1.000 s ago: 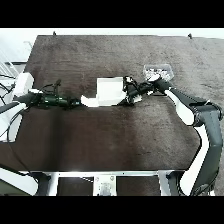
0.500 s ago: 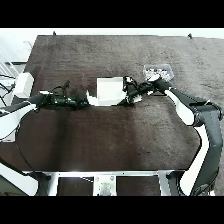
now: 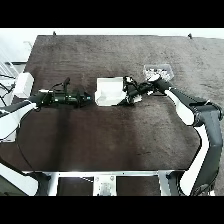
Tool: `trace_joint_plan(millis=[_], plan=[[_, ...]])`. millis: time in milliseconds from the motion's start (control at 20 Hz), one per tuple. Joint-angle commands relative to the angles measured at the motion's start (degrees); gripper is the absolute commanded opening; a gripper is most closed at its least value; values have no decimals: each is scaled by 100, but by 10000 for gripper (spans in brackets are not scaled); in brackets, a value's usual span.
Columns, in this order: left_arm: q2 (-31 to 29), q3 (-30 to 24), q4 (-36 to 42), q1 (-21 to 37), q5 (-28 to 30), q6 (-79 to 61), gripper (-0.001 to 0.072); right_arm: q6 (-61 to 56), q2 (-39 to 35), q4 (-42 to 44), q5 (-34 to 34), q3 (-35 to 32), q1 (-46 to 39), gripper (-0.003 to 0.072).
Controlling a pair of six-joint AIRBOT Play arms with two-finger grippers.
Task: Fold the box and place the chain.
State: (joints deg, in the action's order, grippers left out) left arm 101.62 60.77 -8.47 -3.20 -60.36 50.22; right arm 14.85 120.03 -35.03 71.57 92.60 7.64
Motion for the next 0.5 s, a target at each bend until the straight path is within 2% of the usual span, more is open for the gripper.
trace_joint_plan(millis=[0,150,450], plan=[[-2,7,214,-2,-103,-129,348,0,4,0,0,-2,4,517],[-2,7,487,-4,-162,-297,358,0,4,0,0,-2,4,516],[-17,7,511,-11,-181,-382,356,0,4,0,2,-2,4,516]])
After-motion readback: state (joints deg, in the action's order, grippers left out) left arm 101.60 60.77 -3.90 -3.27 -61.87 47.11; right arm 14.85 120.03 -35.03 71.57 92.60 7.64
